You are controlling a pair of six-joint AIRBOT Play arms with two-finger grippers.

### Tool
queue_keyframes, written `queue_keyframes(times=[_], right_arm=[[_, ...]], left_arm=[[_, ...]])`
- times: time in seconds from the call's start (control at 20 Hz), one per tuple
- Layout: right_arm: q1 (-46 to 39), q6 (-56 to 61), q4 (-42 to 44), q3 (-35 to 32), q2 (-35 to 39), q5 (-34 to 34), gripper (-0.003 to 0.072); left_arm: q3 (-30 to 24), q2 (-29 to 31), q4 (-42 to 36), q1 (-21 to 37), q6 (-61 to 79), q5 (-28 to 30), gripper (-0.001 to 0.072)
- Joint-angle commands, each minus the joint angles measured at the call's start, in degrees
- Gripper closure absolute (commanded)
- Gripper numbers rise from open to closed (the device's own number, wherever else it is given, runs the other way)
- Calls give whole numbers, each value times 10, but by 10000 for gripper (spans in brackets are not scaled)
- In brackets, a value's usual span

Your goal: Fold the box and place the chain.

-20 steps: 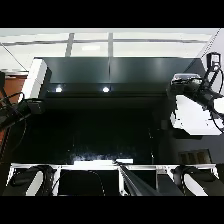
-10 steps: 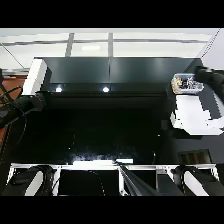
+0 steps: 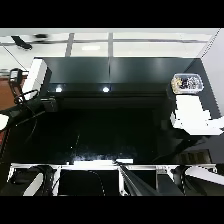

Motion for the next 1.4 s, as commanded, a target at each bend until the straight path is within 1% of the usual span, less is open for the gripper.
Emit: queue_keyframes(times=[0.0, 0.05, 0.1, 0.2, 0.3, 0.35, 0.4, 0.45, 0.55, 0.6, 0.75, 0.8, 0.85, 0.95, 1.05, 1.1, 1.2, 1.25, 1.35], right_arm=[[-37, -174, 42, 48, -82, 182, 123], [-31, -219, 74, 48, -88, 184, 144], [-22, -247, 79, 48, -92, 181, 144], [-5, -262, 49, 49, -107, 180, 144], [6, -262, 23, 49, -126, 200, 146], [10, -261, 11, 49, -130, 209, 226], [12, -257, -1, 49, -130, 210, 245], [11, -255, -5, 52, -130, 214, 281], [11, -251, -4, 56, -129, 224, 603], [11, -251, 0, 56, -126, 232, 622], [10, -259, 50, 55, -114, 264, 625], [11, -265, 79, 51, -106, 271, 663], [12, -268, 104, 46, -98, 275, 663], [21, -269, 116, 29, -74, 274, 664], [34, -269, 128, -4, -45, 268, 664], [42, -270, 149, -26, -31, 269, 664], [67, -275, 196, -65, -16, 292, 664], [82, -272, 220, -82, -7, 280, 664], [120, -275, 285, -108, 15, 278, 664]], left_arm=[[0, -27, -1, -34, 7, -3, -1], [1, -33, -1, -41, 7, -3, -1], [1, -36, -1, -46, 7, -3, -1], [1, -37, -1, -51, 7, -2, -1], [1, -37, 0, -51, 7, -2, -1], [1, -37, -1, -51, 7, -2, -1], [1, -37, -1, -51, 7, -2, -1], [1, -37, -1, -51, 7, -3, -1], [1, -37, 0, -51, 7, -2, 0], [1, -37, 0, -51, 7, 0, -1], [1, -37, 0, -51, 7, 12, 0], [1, -37, 0, -51, 7, 13, 0], [1, -37, 0, -51, 7, 13, 0], [1, -37, -1, -51, 7, 13, 0], [1, -37, 0, -51, 7, 13, -1], [1, -37, -1, -51, 6, 13, 0], [1, -38, -3, -51, 6, 13, 0], [1, -38, -7, -51, 6, 11, 0], [1, -41, -23, -52, 7, 7, -1]])
